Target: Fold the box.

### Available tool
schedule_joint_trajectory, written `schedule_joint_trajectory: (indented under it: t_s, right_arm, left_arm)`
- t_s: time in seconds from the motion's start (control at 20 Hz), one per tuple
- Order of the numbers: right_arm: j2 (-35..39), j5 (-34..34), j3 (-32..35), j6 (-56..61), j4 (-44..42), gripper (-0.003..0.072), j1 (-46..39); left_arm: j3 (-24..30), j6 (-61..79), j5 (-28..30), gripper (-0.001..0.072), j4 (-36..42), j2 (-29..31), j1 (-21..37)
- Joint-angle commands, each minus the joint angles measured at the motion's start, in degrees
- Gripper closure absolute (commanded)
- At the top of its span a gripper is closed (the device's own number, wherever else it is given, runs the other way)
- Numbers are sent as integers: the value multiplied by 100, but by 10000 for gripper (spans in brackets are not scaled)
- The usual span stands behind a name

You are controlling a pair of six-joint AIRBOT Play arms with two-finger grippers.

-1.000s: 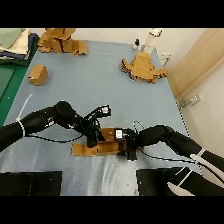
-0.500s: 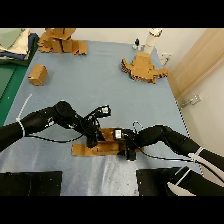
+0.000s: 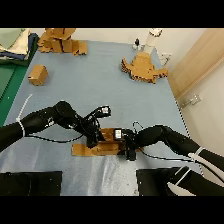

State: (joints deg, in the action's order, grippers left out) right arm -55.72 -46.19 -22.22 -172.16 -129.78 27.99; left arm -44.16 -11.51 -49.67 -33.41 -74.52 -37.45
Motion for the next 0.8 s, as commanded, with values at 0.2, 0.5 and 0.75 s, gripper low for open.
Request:
schedule_joint_trajectory:
  t_s: [0.2,0.5,0.75]
  right_arm:
    - [-4,4,4,0,11,246,0]
    - [-4,26,4,2,13,246,0]
    - [-4,31,4,0,13,246,0]
  left_arm:
    - [-2,0,9,696,0,-2,2]
    - [-2,0,9,696,0,-2,2]
    - [-2,9,20,696,2,-2,2]
